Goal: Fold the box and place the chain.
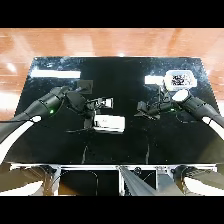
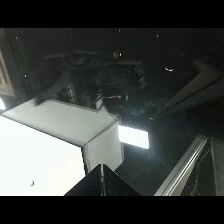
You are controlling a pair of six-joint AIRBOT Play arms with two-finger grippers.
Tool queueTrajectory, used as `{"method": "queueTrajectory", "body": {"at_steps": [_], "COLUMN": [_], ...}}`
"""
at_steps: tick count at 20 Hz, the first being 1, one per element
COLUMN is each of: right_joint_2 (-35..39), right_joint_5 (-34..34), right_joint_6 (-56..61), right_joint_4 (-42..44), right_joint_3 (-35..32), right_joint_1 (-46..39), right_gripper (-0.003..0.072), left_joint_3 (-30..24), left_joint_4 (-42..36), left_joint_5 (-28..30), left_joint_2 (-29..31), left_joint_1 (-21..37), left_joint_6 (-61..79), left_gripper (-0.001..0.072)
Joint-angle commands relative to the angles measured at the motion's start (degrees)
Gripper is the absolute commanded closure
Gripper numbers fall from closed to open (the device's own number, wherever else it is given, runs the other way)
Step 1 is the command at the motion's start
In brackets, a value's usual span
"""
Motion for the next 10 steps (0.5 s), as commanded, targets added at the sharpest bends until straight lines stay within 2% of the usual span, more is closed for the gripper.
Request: {"method": "queueTrajectory", "body": {"at_steps": [1, 2, 5, 6, 10], "right_joint_2": [-0.02, -0.02, -0.02, -0.02, -0.02], "right_joint_5": [-0.33, -0.44, -1.36, -1.68, -2.27], "right_joint_6": [0.0, 0.0, 0.0, 0.0, 0.0], "right_joint_4": [-0.2, -0.2, -0.2, -0.17, -0.15], "right_joint_3": [0.04, 0.04, 0.04, 0.04, 0.11], "right_joint_1": [-0.02, -0.02, -0.02, -0.04, -0.59], "right_gripper": [0.0657, 0.0657, 0.0658, 0.0658, 0.0658], "left_joint_3": [-0.09, -0.09, 0.0, 0.04, 1.18], "left_joint_4": [1.51, 1.53, 1.51, 1.53, 3.02], "left_joint_5": [0.5, 0.87, 2.12, 2.67, 3.02], "left_joint_2": [-0.07, -0.07, 0.07, 0.2, 1.75], "left_joint_1": [-0.66, -0.66, -0.66, -0.66, -0.46], "left_joint_6": [-0.66, -0.68, -0.68, -0.68, -6.08], "left_gripper": [0.0258, 0.0362, 0.0588, 0.0693, 0.0691]}}
